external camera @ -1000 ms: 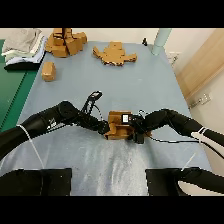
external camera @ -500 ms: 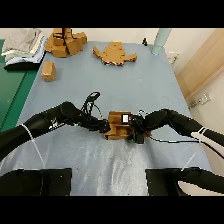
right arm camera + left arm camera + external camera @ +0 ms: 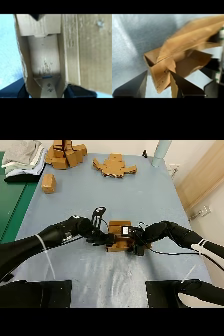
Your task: Fold the box.
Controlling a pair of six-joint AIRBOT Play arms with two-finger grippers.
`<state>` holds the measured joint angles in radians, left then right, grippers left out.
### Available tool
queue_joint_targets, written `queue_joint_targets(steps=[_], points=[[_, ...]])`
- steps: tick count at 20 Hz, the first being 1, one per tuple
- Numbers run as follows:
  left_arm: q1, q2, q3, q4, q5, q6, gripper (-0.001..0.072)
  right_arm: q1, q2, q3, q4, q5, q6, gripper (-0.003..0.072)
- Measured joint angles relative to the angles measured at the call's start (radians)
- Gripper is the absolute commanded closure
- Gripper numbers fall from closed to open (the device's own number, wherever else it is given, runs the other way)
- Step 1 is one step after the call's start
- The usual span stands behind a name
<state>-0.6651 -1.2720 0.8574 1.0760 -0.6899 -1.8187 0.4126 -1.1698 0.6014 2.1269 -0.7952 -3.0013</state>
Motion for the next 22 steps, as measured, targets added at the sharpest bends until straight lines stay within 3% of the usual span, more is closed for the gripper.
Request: queue_joint_targets(steps=[6, 10, 14, 15, 16, 18, 20, 22], points=[[-0.086, -0.126, 0.156, 0.227, -0.142, -0.220, 0.0293, 0.000, 0.000, 0.000, 0.000, 0.000, 0.000, 0.0178], [-0.114, -0.221, 0.262, 0.317, -0.241, -0.301, 0.0293, 0.000, 0.000, 0.000, 0.000, 0.000, 0.000, 0.0178], [-0.123, -0.267, 0.306, 0.357, -0.318, -0.360, 0.0298, 0.000, 0.000, 0.000, 0.000, 0.000, 0.000, 0.0178], [-0.124, -0.272, 0.311, 0.368, -0.331, -0.382, 0.0450, 0.000, 0.000, 0.000, 0.000, 0.000, 0.000, 0.0178], [-0.125, -0.275, 0.315, 0.382, -0.338, -0.404, 0.0522, 0.000, 0.000, 0.000, 0.000, 0.000, 0.000, 0.0178], [-0.127, -0.280, 0.319, 0.393, -0.343, -0.437, 0.0555, 0.000, 0.000, 0.000, 0.000, 0.000, 0.000, 0.0178], [-0.128, -0.282, 0.321, 0.402, -0.347, -0.461, 0.0654, 0.001, 0.000, 0.000, 0.001, 0.000, 0.000, 0.0178], [-0.128, -0.284, 0.322, 0.410, -0.351, -0.481, 0.0659, 0.002, 0.000, 0.000, 0.002, -0.002, 0.000, 0.0178]])
